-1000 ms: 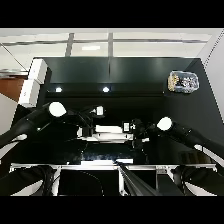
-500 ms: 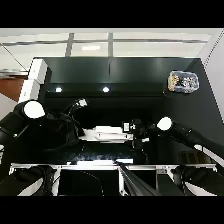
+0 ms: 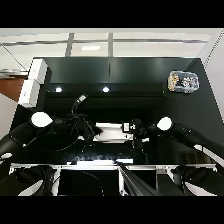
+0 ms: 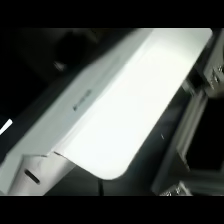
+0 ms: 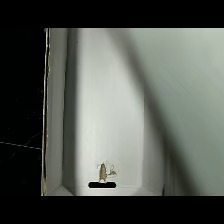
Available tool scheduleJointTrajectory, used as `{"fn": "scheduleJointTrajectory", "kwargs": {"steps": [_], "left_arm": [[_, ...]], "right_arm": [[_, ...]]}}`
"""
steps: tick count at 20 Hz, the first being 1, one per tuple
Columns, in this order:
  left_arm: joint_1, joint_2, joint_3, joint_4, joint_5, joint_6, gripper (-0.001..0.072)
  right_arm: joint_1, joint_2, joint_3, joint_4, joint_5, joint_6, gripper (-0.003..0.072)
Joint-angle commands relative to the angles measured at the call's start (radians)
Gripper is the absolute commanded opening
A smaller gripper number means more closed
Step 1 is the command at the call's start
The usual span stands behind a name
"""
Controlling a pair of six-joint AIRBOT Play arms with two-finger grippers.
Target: Fold the box and place the chain.
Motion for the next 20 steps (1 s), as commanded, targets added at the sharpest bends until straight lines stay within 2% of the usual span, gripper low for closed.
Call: {"fn": "scheduleJointTrajectory", "kwargs": {"steps": [1,5,7,14,20], "left_arm": [[-0.037,0.001,-0.017,-0.074,0.241,0.014,0.0033],[-0.058,-0.004,-0.017,-0.074,0.388,0.049,0.0033],[-0.068,-0.029,-0.017,-0.074,0.415,0.072,0.0033],[-0.134,-0.178,-0.016,-0.074,0.415,0.105,0.0032],[-0.110,-0.147,-0.015,-0.073,0.419,0.171,0.0033]], "right_arm": [[0.000,0.000,0.000,0.000,0.000,0.000,0.0473],[0.000,0.000,0.000,0.000,0.000,0.000,0.0473],[0.000,0.000,0.000,0.000,0.000,0.000,0.0473],[0.001,0.000,0.000,0.000,0.000,0.000,0.0473],[0.001,0.000,0.000,0.000,0.000,0.000,0.0473]]}}
